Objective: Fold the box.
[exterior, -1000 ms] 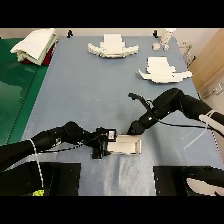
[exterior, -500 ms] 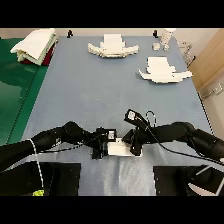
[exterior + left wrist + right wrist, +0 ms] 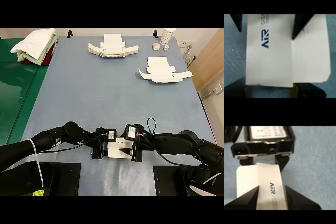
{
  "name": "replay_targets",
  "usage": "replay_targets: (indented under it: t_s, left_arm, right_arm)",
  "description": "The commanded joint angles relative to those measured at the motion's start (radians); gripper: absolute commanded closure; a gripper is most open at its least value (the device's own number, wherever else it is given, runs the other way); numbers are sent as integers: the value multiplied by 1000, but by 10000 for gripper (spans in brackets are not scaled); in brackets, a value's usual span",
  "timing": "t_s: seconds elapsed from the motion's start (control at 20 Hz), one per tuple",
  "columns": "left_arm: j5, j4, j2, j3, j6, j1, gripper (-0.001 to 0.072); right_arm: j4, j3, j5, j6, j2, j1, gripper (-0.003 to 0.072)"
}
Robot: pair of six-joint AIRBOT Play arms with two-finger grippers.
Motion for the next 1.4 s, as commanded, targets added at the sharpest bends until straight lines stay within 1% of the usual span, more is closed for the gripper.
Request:
replay_targets:
  t_s: [0.0, 0.2, 0.5, 0.8, 1.1, 1.15, 1.35]
  left_arm:
    - [0, 0, 0, 1, 0, 0, 268]
    - [0, 0, 0, 1, 0, 0, 268]
    - [0, 0, 0, 1, 0, 0, 268]
    - [0, 0, 0, 1, 0, 0, 268]
    - [0, 0, 0, 1, 0, 0, 268]
    - [0, 0, 0, 1, 0, 0, 268]
    - [0, 0, 0, 1, 0, 0, 268]
  right_arm:
    - [-12, -2, 1, -73, -27, 30, 133]
    - [-26, -2, 2, -117, -47, 40, 133]
    - [-32, -2, -2, -117, -47, 40, 133]
    - [-92, -2, 51, -117, -66, 40, 142]
    - [-93, 6, 47, -117, -29, 45, 144]
    - [-100, 6, 47, -117, -21, 45, 183]
    - [-100, 6, 47, -117, 11, 45, 183]
